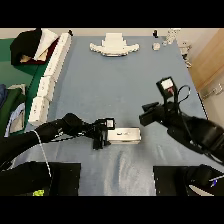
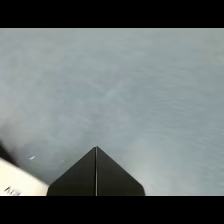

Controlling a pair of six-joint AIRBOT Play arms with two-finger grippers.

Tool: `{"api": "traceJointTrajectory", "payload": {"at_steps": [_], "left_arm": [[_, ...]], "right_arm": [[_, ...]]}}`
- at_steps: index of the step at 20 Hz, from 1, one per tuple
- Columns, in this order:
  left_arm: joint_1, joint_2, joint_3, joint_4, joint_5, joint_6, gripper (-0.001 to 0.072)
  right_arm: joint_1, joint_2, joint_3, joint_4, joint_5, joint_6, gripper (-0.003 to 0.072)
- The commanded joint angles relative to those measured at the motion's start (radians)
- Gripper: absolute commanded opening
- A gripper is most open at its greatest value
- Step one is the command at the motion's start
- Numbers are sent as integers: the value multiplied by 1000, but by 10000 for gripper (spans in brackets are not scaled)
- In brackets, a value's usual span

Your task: Fold the box.

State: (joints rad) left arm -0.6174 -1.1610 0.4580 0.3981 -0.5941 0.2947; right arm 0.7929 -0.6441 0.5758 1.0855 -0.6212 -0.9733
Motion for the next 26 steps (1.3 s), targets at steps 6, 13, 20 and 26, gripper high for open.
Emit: {"api": "traceJointTrajectory", "payload": {"at_steps": [6,13,20,26], "left_arm": [[0,0,1,0,0,0,524],[0,0,1,0,0,3,524],[0,0,1,-2,1,3,524],[2,7,11,-50,0,-64,524]], "right_arm": [[-346,-449,480,406,-285,-436,1],[-595,-657,641,599,-309,-948,0],[-682,-657,641,591,-305,-1021,2],[-681,-657,641,591,-304,-1022,2]]}}
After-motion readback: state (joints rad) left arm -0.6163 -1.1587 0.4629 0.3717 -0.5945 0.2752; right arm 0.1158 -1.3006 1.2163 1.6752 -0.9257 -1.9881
